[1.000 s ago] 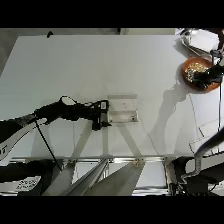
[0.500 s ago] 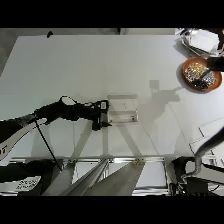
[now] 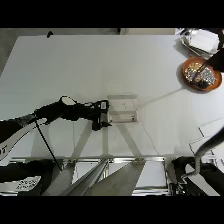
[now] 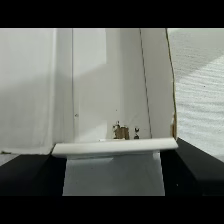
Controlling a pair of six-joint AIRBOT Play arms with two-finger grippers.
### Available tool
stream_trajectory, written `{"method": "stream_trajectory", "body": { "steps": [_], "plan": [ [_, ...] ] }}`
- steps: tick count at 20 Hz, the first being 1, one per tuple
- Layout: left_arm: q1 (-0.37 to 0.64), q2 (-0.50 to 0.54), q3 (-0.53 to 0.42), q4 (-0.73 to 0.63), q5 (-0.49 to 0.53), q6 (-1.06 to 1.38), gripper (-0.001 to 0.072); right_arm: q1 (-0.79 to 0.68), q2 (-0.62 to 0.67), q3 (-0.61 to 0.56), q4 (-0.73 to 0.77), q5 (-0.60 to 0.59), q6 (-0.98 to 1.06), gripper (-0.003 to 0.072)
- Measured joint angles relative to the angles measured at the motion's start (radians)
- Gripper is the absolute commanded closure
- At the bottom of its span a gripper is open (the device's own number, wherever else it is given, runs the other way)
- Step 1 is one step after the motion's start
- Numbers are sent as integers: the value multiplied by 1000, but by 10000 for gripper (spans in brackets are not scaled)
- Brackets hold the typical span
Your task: Fold the box and place the chain.
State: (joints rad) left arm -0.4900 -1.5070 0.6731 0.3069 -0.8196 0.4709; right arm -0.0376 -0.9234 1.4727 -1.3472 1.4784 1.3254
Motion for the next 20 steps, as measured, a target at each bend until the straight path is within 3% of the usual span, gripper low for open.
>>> {"method": "stream_trajectory", "body": {
  "steps": [8, 14, 20],
  "plan": [
    [0, 0, 0, 0, 0, 0, 501, 252, 99, 0, 67, 40, 93, 670],
    [0, 0, 0, 0, 0, 0, 501, 483, 92, 0, 74, -81, 149, 670],
    [0, 0, 0, 0, 0, 0, 501, 667, -7, 0, 71, -149, 187, 669]
  ]
}}
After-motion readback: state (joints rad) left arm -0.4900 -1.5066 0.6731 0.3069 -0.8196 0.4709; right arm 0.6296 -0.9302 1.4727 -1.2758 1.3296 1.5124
